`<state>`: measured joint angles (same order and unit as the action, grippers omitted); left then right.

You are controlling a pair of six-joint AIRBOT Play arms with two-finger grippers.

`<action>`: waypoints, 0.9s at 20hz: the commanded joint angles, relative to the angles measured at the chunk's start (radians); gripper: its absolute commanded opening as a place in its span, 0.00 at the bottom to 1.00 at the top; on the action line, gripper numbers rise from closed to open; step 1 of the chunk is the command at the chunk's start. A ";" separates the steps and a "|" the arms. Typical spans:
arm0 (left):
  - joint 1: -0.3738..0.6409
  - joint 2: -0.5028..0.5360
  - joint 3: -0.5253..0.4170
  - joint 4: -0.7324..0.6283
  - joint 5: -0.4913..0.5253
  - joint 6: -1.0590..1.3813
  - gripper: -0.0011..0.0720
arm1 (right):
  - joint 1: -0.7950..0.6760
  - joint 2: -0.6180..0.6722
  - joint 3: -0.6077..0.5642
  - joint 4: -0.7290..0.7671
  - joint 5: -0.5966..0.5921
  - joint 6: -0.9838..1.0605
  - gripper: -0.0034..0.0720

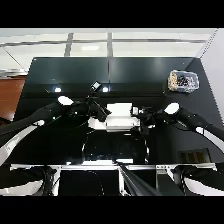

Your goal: Fold the box and place the chain.

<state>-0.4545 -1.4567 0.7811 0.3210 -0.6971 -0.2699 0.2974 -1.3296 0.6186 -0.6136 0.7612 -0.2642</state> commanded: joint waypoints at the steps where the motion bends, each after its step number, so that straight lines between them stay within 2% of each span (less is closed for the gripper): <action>1: 0.008 -0.014 0.026 0.070 -0.025 0.000 0.05 | 0.001 0.000 0.000 -0.001 -0.003 0.003 0.16; 4: 0.047 0.063 0.068 0.166 -0.087 -0.036 0.05 | 0.001 0.000 0.000 -0.001 -0.003 0.003 0.16; 7: 0.080 0.221 0.057 0.365 -0.134 -0.186 0.05 | 0.001 -0.001 0.000 0.000 -0.003 0.004 0.16; 8: 0.083 0.272 0.034 0.386 -0.149 -0.207 0.05 | 0.001 -0.001 0.000 0.000 -0.003 0.004 0.16; 9: 0.084 0.319 -0.005 0.360 -0.153 -0.207 0.05 | 0.001 -0.001 0.000 0.000 -0.003 0.004 0.16; 11: 0.083 0.359 -0.085 0.211 -0.167 -0.144 0.06 | 0.001 -0.001 0.000 0.000 -0.004 0.005 0.16; 13: 0.078 0.347 -0.130 0.218 -0.206 0.093 0.06 | 0.001 0.000 0.000 0.000 -0.006 0.006 0.16; 14: 0.072 0.336 -0.142 0.240 -0.193 0.179 0.09 | 0.001 0.000 0.000 0.000 -0.006 0.006 0.16; 16: 0.052 0.305 -0.150 0.279 -0.116 0.339 0.84 | 0.001 0.000 0.000 0.000 -0.006 0.006 0.16; 17: 0.033 0.289 -0.150 0.295 -0.043 0.359 1.00 | 0.001 -0.001 0.000 0.000 -0.006 0.006 0.16; 18: 0.014 0.274 -0.149 0.323 0.014 0.359 0.99 | 0.001 -0.001 0.000 0.000 -0.006 0.006 0.16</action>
